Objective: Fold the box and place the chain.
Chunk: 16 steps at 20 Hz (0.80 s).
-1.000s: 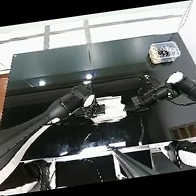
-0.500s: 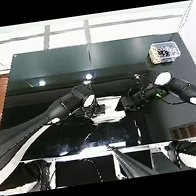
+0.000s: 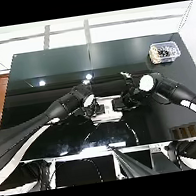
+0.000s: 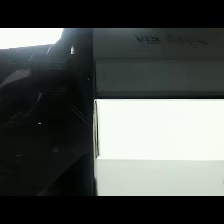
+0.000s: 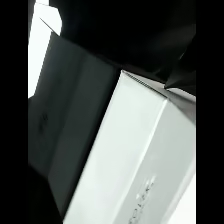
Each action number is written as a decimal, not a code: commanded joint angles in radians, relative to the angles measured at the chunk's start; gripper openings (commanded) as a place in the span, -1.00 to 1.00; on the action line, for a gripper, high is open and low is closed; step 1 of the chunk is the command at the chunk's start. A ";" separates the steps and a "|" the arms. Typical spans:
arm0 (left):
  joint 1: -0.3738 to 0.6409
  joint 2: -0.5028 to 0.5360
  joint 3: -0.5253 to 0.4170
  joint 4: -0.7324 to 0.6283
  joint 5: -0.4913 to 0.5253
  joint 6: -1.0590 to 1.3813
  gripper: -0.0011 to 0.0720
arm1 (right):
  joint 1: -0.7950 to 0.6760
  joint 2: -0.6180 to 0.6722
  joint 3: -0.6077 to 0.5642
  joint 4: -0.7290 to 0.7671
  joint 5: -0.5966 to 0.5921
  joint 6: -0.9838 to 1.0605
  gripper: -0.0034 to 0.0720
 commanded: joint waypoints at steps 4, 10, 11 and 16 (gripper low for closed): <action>0.001 0.001 0.001 0.003 -0.002 0.000 -0.89 | 0.114 -0.008 0.021 -0.268 -0.010 0.254 0.24; 0.001 0.001 0.001 0.003 -0.002 0.000 -0.89 | 0.157 -0.091 0.084 -0.300 0.036 0.356 0.06; 0.001 0.001 0.001 0.003 -0.002 0.000 -0.89 | 0.158 -0.101 0.090 -0.303 0.036 0.374 0.01; 0.001 0.001 0.001 0.003 -0.002 0.000 -0.89 | 0.158 -0.110 0.091 -0.303 0.048 0.395 -0.27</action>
